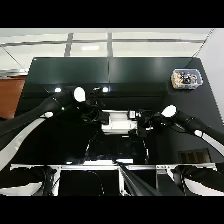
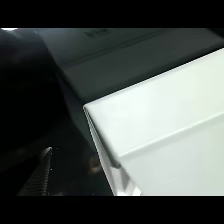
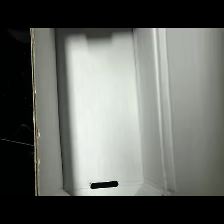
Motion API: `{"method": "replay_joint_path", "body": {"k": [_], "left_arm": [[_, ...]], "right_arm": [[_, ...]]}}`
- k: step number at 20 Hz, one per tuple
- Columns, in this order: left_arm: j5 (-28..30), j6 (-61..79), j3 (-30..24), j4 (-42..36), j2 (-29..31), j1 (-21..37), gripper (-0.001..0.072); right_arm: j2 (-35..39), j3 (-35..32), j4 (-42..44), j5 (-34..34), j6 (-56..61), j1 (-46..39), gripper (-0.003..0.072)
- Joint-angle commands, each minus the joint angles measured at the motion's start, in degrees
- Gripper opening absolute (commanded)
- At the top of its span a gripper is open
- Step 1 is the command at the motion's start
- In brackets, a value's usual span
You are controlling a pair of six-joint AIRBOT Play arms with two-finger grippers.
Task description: Fold the box and place the chain.
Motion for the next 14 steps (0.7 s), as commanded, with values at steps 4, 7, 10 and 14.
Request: {"method": "replay_joint_path", "body": {"k": [4,7,10,14], "left_arm": [[1.2,-16.7,0.9,16.9,0.1,-9.3,0.0554],[1.0,-20.5,1.6,19.1,0.0,-11.3,0.0504],[-1.0,-21.2,4.1,19.7,-1.6,-12.0,0.0504],[-3.6,-22.6,7.1,19.7,-4.8,-12.0,0.0504]], "right_arm": [[0.0,0.0,0.0,-0.1,0.0,0.0,0.0236],[0.0,0.0,0.0,-0.1,0.0,0.0,0.0236],[0.0,0.0,0.0,-0.1,0.0,0.0,0.0236],[0.0,0.0,0.0,-0.1,0.0,0.0,0.0236]]}}
